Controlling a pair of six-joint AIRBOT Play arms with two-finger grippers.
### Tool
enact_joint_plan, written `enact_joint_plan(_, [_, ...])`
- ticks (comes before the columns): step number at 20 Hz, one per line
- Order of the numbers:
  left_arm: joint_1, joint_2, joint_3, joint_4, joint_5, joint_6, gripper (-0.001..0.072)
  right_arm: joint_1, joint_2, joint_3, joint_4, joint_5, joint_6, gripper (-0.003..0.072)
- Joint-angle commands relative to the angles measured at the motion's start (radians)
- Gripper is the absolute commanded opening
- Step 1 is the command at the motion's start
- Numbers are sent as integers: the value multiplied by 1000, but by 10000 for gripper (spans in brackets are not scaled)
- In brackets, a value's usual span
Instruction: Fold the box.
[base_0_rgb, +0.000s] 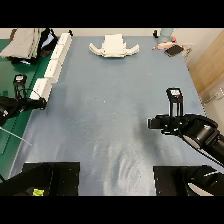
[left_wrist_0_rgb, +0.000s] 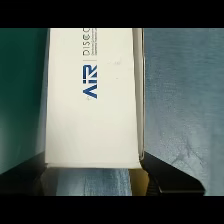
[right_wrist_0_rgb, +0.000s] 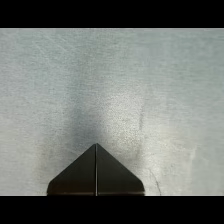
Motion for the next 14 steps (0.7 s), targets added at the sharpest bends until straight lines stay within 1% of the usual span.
enact_joint_plan(1, [-25, -105, 68, -4, 10, 7, 522, 0, -1, 1, -15, -1, 12, 2])
enact_joint_plan(5, [-53, -193, 130, -4, 11, 7, 522, 0, -1, 1, -17, -2, 13, 2])
enact_joint_plan(8, [-58, -233, 154, -8, 11, 7, 522, 0, -1, 1, -17, -1, 13, 2])
enact_joint_plan(10, [-58, -244, 154, -8, 30, 7, 522, 0, -1, 1, -17, -1, 13, 2])
enact_joint_plan(14, [-63, -261, 155, -8, 99, 7, 522, 0, -1, 1, -17, -1, 13, 2])
